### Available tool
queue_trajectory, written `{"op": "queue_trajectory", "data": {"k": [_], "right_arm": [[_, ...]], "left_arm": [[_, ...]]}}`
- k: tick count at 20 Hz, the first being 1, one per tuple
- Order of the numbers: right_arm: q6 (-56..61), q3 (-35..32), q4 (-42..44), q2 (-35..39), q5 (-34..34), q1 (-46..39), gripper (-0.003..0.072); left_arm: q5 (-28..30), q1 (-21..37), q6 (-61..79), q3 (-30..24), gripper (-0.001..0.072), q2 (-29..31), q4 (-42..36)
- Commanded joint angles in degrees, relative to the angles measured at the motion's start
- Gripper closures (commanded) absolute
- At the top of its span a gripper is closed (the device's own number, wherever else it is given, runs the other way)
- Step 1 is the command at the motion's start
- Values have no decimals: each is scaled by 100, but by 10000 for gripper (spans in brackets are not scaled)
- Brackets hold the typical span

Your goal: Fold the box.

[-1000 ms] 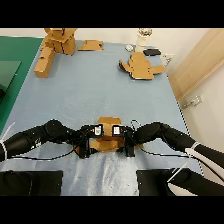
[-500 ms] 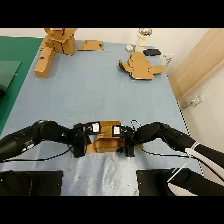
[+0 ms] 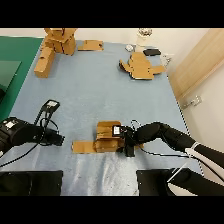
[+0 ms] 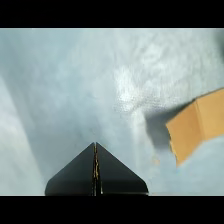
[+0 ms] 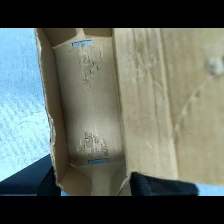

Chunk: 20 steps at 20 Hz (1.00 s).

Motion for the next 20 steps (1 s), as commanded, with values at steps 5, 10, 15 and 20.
{"op": "queue_trajectory", "data": {"k": [5,10,15,20], "right_arm": [[0,2,2,2,2,2,180],[0,2,2,2,2,2,180],[0,0,2,2,2,2,180],[0,0,2,2,2,2,180]], "left_arm": [[479,341,262,-402,699,-713,-2135],[1545,-474,549,-402,699,-1200,-2726],[2081,-1056,955,-411,699,-1248,-3357],[2138,-1067,977,-413,699,-1298,-3475]]}}
